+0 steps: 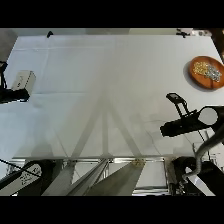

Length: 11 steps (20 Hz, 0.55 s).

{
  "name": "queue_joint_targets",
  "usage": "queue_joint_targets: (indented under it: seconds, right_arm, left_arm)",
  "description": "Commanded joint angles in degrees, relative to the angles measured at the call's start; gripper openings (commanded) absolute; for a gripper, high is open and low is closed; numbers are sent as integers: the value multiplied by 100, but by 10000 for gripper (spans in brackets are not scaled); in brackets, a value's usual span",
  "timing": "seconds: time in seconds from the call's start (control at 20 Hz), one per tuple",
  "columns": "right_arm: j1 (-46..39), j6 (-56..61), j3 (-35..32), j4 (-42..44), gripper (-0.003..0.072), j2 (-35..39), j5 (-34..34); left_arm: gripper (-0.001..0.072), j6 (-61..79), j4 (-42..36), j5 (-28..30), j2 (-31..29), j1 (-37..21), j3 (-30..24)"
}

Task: Fold the box and place the chain.

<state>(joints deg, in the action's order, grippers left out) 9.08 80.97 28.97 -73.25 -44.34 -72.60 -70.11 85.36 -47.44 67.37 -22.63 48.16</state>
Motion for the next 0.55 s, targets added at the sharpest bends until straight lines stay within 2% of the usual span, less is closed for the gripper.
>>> queue_joint_targets:
  seconds: [0.0, 0.5]
  right_arm:
    - [-4, 0, 4, 2, 14, 4, -2]
    - [-4, 0, 4, 2, 14, 4, -2]
  left_arm:
    - [701, -20, -74, -177, -4, -203, 2]
    - [702, -22, -76, -157, -7, -203, 2]
